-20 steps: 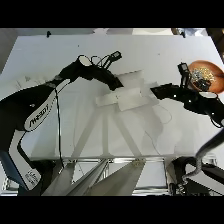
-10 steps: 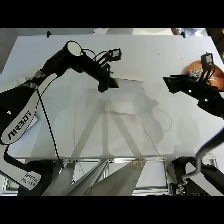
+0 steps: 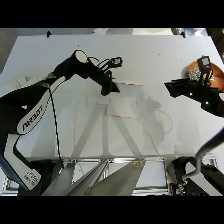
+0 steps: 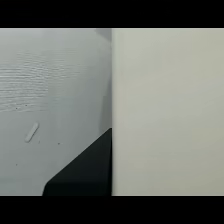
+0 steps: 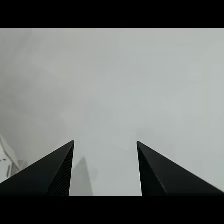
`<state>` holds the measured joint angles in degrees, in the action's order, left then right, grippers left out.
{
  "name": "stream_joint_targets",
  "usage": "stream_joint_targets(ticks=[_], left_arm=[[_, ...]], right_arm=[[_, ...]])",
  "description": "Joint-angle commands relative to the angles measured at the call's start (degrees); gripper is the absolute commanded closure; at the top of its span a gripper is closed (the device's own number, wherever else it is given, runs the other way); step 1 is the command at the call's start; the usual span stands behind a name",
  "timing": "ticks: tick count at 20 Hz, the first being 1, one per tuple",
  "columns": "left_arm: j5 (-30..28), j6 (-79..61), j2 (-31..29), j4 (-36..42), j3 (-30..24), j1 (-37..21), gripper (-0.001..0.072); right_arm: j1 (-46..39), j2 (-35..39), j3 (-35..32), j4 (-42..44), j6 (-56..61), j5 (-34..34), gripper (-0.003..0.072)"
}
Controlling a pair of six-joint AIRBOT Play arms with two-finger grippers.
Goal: Fold the box and place the chain.
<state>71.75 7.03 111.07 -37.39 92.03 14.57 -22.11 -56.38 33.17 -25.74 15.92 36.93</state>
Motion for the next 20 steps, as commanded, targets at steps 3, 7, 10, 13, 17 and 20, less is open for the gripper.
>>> stream_joint_targets(ticks=[3,7,10,13,17,20], left_arm=[[-2.82,-1.88,4.07,2.14,-0.02,0.17,0.0710],[-4.55,-1.64,4.59,1.46,-0.02,0.17,0.0710],[-6.01,-1.40,4.57,1.53,-0.02,0.17,0.0710],[-6.58,-0.31,4.57,2.01,-0.02,0.17,0.0710],[-6.58,0.90,4.57,3.08,-0.02,0.17,0.0710],[-6.36,0.90,4.57,3.04,-0.02,0.17,0.0708]], right_arm=[[-0.04,0.04,0.07,-1.70,0.81,-0.37,0.0226],[-0.04,-0.02,0.07,-1.70,0.81,-0.37,0.0226],[-0.04,-0.31,0.07,-1.70,0.81,-0.35,0.0226],[-0.04,-0.61,0.07,-1.70,0.81,-0.37,0.0226],[-0.04,-0.76,0.07,-1.66,0.81,-0.35,0.0226],[-0.04,-0.76,0.07,-1.66,0.81,-0.33,0.0226]])
